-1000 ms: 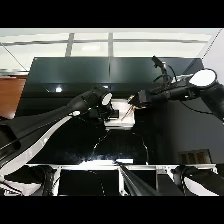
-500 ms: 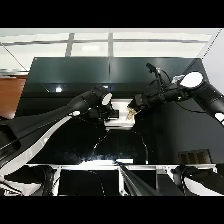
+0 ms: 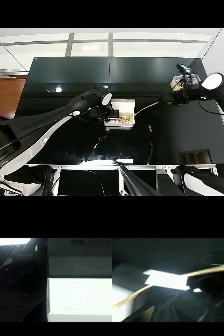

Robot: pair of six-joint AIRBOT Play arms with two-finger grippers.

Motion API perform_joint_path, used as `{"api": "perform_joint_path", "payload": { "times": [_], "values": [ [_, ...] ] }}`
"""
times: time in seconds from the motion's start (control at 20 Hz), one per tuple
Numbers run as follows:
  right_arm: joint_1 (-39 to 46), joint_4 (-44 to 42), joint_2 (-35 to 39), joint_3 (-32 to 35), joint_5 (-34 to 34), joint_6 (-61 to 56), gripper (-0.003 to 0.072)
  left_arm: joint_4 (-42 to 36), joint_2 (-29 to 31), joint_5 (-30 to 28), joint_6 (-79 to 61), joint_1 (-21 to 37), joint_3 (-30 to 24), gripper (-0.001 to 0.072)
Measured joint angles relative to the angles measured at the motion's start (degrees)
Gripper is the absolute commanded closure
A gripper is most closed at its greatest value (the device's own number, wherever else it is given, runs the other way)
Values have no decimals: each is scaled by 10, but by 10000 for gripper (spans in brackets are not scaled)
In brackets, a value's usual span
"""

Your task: Fold the box and place the chain.

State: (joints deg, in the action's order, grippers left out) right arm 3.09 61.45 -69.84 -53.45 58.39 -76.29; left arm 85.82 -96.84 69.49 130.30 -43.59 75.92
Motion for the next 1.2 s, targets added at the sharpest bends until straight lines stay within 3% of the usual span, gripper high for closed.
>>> {"api": "perform_joint_path", "payload": {
  "times": [0.25, 0.55, 0.6, 0.75, 0.8, 1.05, 1.2],
  "values": [
    [41, 46, -36, 56, -157, -98, -34, 0, 0, 0, 0, 0, 0, 677],
    [50, 53, -102, 47, -287, -210, -34, 0, 0, 0, 0, 0, 0, 678],
    [50, 50, -111, 42, -296, -218, 74, 0, 0, 0, 0, 0, 0, 677],
    [49, 49, -129, 33, -312, -232, 622, 0, 0, 0, 0, 0, 0, 678],
    [49, 49, -132, 31, -316, -233, 668, 0, 0, 0, 0, 0, 0, 678],
    [47, 48, -123, 28, -269, -218, 669, 0, 0, 0, 0, 0, 0, 678],
    [49, 48, -68, 26, -233, -171, 670, 0, 0, 0, 0, 0, 0, 677]
  ]
}}
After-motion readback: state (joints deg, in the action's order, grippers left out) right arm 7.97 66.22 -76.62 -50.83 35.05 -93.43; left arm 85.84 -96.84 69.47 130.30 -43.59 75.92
